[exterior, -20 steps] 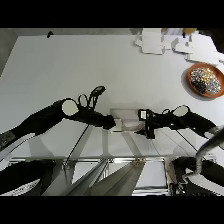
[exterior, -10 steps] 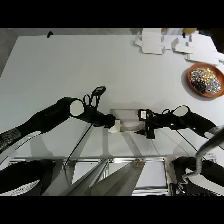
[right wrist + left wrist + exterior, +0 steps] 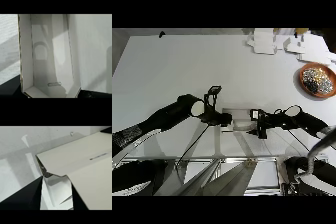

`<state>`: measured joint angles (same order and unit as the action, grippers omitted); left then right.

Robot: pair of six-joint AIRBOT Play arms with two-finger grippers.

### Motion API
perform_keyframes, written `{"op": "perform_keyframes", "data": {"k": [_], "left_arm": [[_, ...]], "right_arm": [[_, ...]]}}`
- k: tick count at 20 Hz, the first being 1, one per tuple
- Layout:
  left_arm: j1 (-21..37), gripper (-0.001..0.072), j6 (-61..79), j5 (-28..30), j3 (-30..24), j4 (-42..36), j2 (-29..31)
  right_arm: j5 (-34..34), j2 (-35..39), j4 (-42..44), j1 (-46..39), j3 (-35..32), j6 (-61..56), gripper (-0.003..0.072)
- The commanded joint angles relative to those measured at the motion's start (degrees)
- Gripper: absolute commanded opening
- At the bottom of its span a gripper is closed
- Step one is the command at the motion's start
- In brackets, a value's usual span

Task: Fold the box and place the chain.

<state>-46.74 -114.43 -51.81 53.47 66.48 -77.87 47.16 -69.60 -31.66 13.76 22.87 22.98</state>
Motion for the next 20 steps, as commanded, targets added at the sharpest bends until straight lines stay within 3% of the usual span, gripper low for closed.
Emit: {"op": "perform_keyframes", "data": {"k": [1, 9, 16, 20], "left_arm": [[-1.6, 0.0388, -5.7, -4.4, 3.0, 5.2, -2.2], [-3.4, 0.0341, -16.7, -8.6, 4.6, 8.2, -4.9], [-3.4, 0.0341, -18.2, -23.9, 14.9, 12.0, -11.5], [-4.1, 0.0335, -18.3, -22.3, 17.0, 12.5, -13.5]], "right_arm": [[0.0, 0.0, 0.0, 0.0, 0.0, 0.0, 0.0337], [0.0, 0.0, 0.0, 0.0, 0.0, 0.0, 0.0337], [0.0, 0.0, 0.0, 0.0, 0.0, 0.0, 0.0337], [0.0, 0.0, 0.0, 0.0, 0.0, 0.0, 0.0337]]}}
